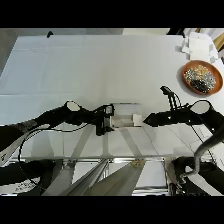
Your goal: Fold the box and place the chain.
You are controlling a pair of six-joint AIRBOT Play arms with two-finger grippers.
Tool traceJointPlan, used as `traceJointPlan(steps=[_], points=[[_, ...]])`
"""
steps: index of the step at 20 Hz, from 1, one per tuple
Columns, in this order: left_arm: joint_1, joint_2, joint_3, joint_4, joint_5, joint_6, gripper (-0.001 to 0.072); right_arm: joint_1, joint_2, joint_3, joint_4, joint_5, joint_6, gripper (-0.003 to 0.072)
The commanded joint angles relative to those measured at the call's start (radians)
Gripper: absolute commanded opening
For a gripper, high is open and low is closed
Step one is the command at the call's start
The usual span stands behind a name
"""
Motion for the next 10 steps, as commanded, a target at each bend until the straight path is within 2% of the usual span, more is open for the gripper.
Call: traceJointPlan(steps=[1,3,9,10], points=[[0.0,0.001,-0.001,0.0,0.0,0.0,0.039,0.031,0.002,0.0,0.008,0.003,-0.001,0.0273],[0.0,0.001,-0.001,0.0,0.0,0.0,0.039,0.064,0.002,0.0,0.008,-0.021,0.003,0.0299],[0.0,0.001,-0.001,0.0,0.0,0.0,0.039,0.14,0.002,0.002,-0.008,-0.108,0.05,0.0311],[0.0,0.001,-0.001,0.0,0.0,0.0,0.039,0.156,-0.001,0.008,-0.035,-0.122,0.093,0.0345]])
